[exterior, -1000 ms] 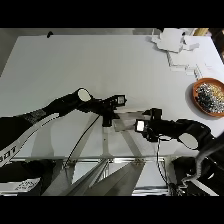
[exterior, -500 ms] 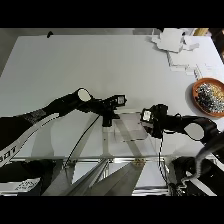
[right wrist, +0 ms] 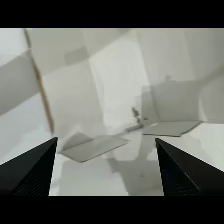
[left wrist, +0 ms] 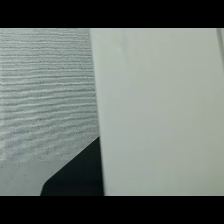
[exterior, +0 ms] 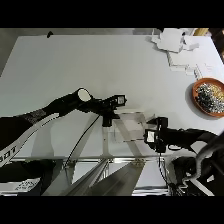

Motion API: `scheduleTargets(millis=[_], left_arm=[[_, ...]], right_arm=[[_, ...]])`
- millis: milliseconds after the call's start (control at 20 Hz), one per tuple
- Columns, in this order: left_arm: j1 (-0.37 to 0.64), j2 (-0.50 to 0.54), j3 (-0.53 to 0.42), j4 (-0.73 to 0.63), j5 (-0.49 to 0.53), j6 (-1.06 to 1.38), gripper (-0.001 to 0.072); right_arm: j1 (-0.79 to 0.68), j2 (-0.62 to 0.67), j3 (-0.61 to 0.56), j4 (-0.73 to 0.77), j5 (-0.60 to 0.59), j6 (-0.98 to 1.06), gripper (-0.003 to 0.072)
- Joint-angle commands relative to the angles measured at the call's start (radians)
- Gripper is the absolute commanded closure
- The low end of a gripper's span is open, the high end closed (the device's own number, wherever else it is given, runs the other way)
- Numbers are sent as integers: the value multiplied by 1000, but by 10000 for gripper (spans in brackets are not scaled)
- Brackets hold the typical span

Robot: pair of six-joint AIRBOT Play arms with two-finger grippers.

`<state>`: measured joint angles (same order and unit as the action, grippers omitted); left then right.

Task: Fold the box and place the chain.

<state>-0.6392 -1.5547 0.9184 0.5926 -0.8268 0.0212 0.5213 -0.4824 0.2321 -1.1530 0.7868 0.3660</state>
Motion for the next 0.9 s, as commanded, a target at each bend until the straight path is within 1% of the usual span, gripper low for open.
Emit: scheduleTargets(millis=[0,100,300,400,600,800,850], left_arm=[[0,1,0,0,0,0,680],[0,0,0,0,0,0,680],[0,0,0,0,0,0,680],[0,1,0,0,0,0,680],[0,1,0,0,0,0,680],[0,1,0,0,0,0,680],[0,1,0,0,0,0,680]], right_arm=[[53,23,-72,-33,-55,-2,-13],[77,-1,-76,-51,-102,-1,-13],[78,-103,-76,-51,-255,-4,-13],[77,-152,-76,-51,-290,-35,-13],[77,-170,-71,-42,-312,-64,-13],[77,-156,-31,-25,-282,-64,-12],[77,-138,-32,-37,-248,-58,-12]])
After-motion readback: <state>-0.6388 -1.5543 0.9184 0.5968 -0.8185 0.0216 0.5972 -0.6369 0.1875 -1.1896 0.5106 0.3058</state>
